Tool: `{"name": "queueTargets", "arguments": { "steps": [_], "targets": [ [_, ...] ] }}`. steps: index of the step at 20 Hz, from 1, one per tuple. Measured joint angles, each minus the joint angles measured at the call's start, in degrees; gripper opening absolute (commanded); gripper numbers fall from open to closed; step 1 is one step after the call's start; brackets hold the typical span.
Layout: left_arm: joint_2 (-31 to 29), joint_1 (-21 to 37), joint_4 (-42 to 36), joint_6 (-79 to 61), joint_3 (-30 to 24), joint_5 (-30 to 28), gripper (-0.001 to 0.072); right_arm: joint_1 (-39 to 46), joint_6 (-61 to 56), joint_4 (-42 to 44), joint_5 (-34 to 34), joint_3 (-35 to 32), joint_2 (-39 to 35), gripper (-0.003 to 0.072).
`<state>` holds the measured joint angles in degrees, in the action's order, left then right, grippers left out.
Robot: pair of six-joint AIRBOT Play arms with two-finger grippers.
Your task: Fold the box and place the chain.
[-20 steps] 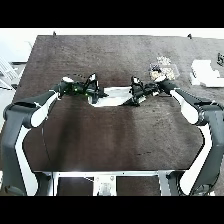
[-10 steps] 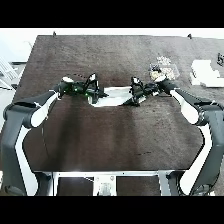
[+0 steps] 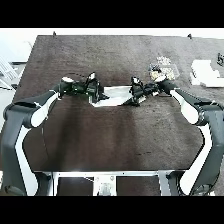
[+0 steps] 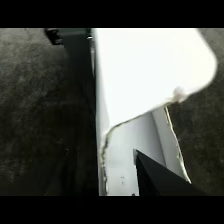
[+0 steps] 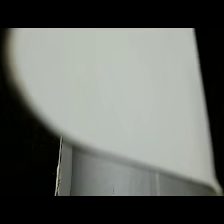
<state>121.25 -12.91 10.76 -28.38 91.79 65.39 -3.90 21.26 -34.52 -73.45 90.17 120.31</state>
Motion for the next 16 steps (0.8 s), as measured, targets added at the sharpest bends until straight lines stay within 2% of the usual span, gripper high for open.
{"name": "queueTargets", "arguments": {
  "steps": [4, 6, 11, 12, 13, 16],
  "targets": [
    [-0.55, 0.09, -0.63, -0.04, 0.07, 0.96, 0.0471, 0.0, 0.0, 0.0, -0.02, 0.0, 0.0, 0.0456],
    [-1.2, 0.85, -0.74, -0.02, 0.46, 3.41, 0.0471, 0.0, 0.0, -0.02, -0.02, 0.0, 0.0, 0.0456],
    [-3.39, 5.57, -0.46, 2.78, 1.36, 14.82, 0.0467, 0.0, -0.02, -0.02, -0.02, 0.0, 0.0, 0.0456],
    [-3.87, 6.73, -0.44, 3.17, 1.51, 17.31, 0.0271, 0.0, -0.02, -0.02, -0.02, 0.0, 0.0, 0.0456],
    [-4.46, 8.15, -0.5, 3.56, 1.7, 19.65, 0.0021, 0.0, -0.02, -0.02, -0.02, 0.0, 0.0, 0.0456],
    [-6.38, 10.67, -0.48, 3.63, 2.01, 26.69, 0.0016, 0.0, -0.02, -0.02, -0.02, 0.0, 0.0, 0.0456]
  ]
}}
